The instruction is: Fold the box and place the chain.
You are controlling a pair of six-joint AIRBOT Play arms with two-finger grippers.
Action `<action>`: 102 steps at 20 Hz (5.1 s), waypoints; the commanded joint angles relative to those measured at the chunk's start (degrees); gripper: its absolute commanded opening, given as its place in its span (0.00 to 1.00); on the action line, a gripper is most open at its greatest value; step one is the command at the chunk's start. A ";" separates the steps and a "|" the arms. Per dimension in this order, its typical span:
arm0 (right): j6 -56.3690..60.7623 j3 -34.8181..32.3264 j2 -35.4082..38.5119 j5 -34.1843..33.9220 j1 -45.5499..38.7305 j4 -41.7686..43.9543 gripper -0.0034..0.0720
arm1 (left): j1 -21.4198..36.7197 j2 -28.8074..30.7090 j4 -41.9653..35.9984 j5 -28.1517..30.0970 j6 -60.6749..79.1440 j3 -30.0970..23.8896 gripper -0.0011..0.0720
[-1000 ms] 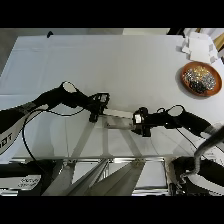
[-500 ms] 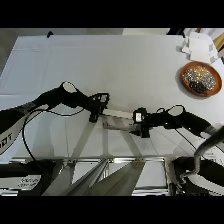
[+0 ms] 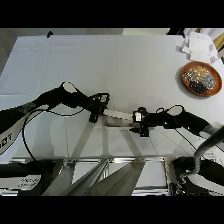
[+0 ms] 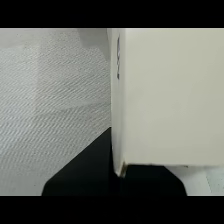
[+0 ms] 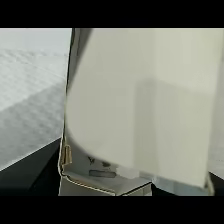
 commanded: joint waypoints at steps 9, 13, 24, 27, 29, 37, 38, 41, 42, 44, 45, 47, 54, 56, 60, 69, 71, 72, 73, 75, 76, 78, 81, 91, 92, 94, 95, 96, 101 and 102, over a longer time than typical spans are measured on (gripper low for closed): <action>0.07 0.00 -0.35 -1.29 0.04 -0.76 0.49 | 0.04 0.02 0.02 0.13 0.02 0.02 0.03; 0.17 0.00 0.04 -1.20 0.07 -0.79 0.49 | 0.04 0.02 0.02 0.13 0.02 0.02 0.03; 1.18 0.00 1.38 -0.57 0.04 0.09 0.97 | 0.04 0.02 0.02 0.13 0.00 0.02 0.03; 4.48 0.00 1.38 0.02 0.04 0.24 0.96 | 0.04 0.02 0.02 0.11 0.02 0.02 0.03; 6.67 0.00 1.38 0.79 -0.76 0.31 0.91 | 0.04 0.02 0.02 0.13 0.00 0.02 0.03; 7.91 -0.02 1.38 2.91 -3.15 0.50 0.91 | 0.04 0.02 0.02 0.13 0.00 0.02 0.03; 7.89 -0.02 1.36 2.58 -3.15 0.50 0.91 | 0.04 0.02 0.02 0.13 0.00 0.02 0.03; 6.23 -0.02 1.22 2.16 -3.13 0.79 0.90 | 0.04 0.02 0.02 0.13 0.02 0.02 0.03; 5.49 -0.02 1.18 2.03 -3.13 1.44 0.85 | 0.04 0.02 0.02 0.13 0.02 0.02 0.03; 4.85 -0.02 0.98 2.03 -3.13 2.27 0.84 | 0.04 0.02 0.02 0.13 0.02 0.02 0.03; 4.85 -0.02 0.68 2.03 -3.13 2.29 0.84 | 0.04 0.02 0.02 0.13 0.02 0.02 0.03; 4.33 -0.02 -0.33 1.77 -2.67 3.30 0.84 | 0.04 0.02 0.02 0.13 0.00 0.02 0.03; 2.93 -0.02 -1.79 0.46 -1.42 4.37 0.84 | 0.04 0.02 0.02 0.13 0.02 0.02 0.03; 2.93 -0.02 -1.92 -0.13 -1.42 4.81 0.81 | 0.04 0.02 0.02 0.13 0.02 0.02 0.03; 2.95 -0.02 -1.97 -0.70 -1.42 4.79 0.65 | 0.04 0.02 0.02 0.13 0.00 0.02 0.03; 4.50 -0.02 -1.95 -0.46 -1.42 4.76 0.55 | 0.04 0.02 0.02 0.13 0.02 0.02 0.03; 4.50 -0.02 -1.95 -0.46 -1.42 4.74 0.55 | 0.04 0.02 0.02 0.13 0.00 0.02 0.03; 4.50 -0.02 -1.95 -0.46 -1.42 4.74 0.55 | 0.04 0.02 0.02 0.13 0.00 0.02 0.03; 4.50 -0.02 -1.95 -0.46 -1.42 4.74 0.55 | 0.04 0.02 0.02 0.13 0.02 0.02 0.03; 4.50 -0.02 -1.95 -0.46 -1.42 4.74 0.55 | 0.04 0.02 0.02 0.13 0.00 0.02 0.03; 4.50 -0.02 -1.95 -0.46 -1.42 4.74 0.55 | 0.04 0.02 0.02 0.13 0.00 0.02 0.03; 4.50 -0.02 -1.95 -0.46 -1.42 4.74 0.55 | 0.04 0.02 0.02 0.11 0.02 0.02 0.03; 4.50 -0.02 -1.95 -0.46 -1.42 4.74 0.55 | 0.04 0.02 0.02 0.13 0.00 0.02 0.03; 4.50 -0.02 -1.95 -0.46 -1.42 4.74 0.55 | 0.04 0.04 -0.92 0.11 0.00 0.02 0.03; 4.50 -0.02 -1.95 -0.46 -1.42 4.74 0.55 | 0.11 0.15 -0.90 0.00 0.02 0.02 0.03; 4.50 -0.02 -1.95 -0.46 -1.42 4.74 0.55 | 0.39 1.09 -0.79 0.15 0.00 0.02 0.18; 4.50 -0.02 -1.95 -0.46 -1.42 4.74 0.55 | 0.79 1.81 -0.81 0.20 -0.02 0.02 0.33; 4.50 -0.02 -1.95 -0.46 -1.42 4.74 0.55 | 1.31 2.69 -0.61 0.15 -0.04 0.02 0.42; 4.50 -0.02 -1.95 -0.46 -1.42 4.74 0.55 | 5.95 8.94 9.14 -0.15 -12.26 0.02 0.72; 4.50 -0.02 -1.95 -0.46 -1.42 4.74 0.55 | 6.82 10.34 12.83 -0.96 -15.50 0.02 0.72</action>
